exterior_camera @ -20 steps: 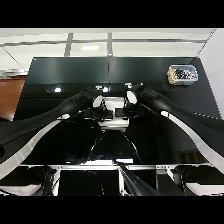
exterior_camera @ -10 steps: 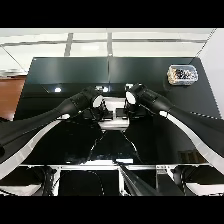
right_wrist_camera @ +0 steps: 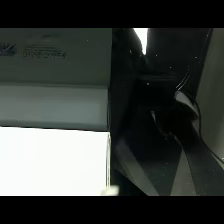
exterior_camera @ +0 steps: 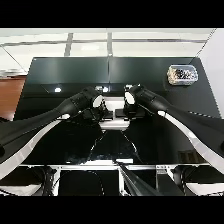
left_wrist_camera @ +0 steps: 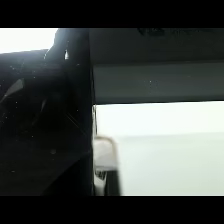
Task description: Fold the box and place the chain.
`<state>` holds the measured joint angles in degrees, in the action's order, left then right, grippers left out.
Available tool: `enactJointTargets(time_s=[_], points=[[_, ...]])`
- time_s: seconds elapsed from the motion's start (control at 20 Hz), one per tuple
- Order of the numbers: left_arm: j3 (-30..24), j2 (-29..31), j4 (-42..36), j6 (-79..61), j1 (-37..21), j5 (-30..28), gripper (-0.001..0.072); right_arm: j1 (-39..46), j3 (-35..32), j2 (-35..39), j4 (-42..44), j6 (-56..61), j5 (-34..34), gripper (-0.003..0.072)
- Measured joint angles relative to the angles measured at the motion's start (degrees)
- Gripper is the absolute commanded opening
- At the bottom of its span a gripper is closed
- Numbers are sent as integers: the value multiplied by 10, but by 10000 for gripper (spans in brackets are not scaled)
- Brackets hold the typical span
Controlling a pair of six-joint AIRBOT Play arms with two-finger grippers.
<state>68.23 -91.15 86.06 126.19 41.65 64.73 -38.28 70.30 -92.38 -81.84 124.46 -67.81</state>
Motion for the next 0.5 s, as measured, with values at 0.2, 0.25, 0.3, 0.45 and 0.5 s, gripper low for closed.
enactJointTargets(time_s=[0.2,0.25,0.3,0.45,0.5], points=[[0,0,0,-3,0,-1,30,0,0,0,4,-12,-2,320],[0,0,1,-4,0,-1,30,0,0,5,6,-12,-7,320],[0,0,1,-4,0,-1,30,0,0,10,7,-16,-6,319],[0,0,1,-3,0,-1,30,2,3,49,6,-35,-14,320],[0,0,0,-2,0,-1,30,3,8,69,5,-42,-14,320]])
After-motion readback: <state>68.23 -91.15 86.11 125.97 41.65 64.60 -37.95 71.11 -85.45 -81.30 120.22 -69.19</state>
